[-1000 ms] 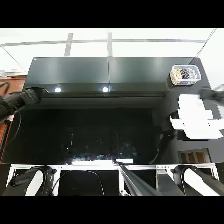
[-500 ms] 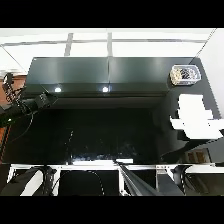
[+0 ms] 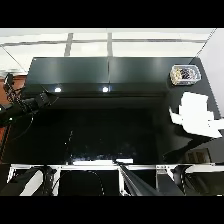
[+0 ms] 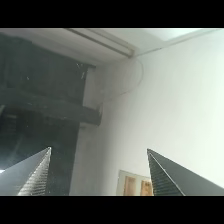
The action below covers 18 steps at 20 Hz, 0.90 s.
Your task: Fold the box and place the chain.
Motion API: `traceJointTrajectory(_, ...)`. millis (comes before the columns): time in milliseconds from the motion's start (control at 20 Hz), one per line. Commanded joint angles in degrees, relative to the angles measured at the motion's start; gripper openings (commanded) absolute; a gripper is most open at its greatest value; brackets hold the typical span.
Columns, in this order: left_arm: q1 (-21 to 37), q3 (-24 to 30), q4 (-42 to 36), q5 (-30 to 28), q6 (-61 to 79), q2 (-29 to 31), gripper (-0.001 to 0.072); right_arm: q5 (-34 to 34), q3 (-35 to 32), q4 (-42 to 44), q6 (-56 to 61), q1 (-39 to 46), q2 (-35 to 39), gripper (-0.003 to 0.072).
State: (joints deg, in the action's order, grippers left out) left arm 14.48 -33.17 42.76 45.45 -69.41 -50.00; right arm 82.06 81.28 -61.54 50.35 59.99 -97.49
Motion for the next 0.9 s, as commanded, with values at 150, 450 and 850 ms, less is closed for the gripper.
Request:
traceJointTrajectory(150,0.0,0.0,-0.2,-1.0,0.0,0.0,0.0699,-0.4,-7.7,15.5,-3.6,-3.2,12.3,0.0011)
traceJointTrajectory(450,-0.4,0.0,-0.2,3.6,3.6,-0.7,0.0699,-7.8,-29.5,20.5,-2.8,-17.9,28.9,0.0011)
traceJointTrajectory(850,-19.2,-1.4,-6.0,-0.8,10.7,-9.3,0.07,-40.0,-53.8,41.6,-6.4,-54.4,40.9,0.0011)
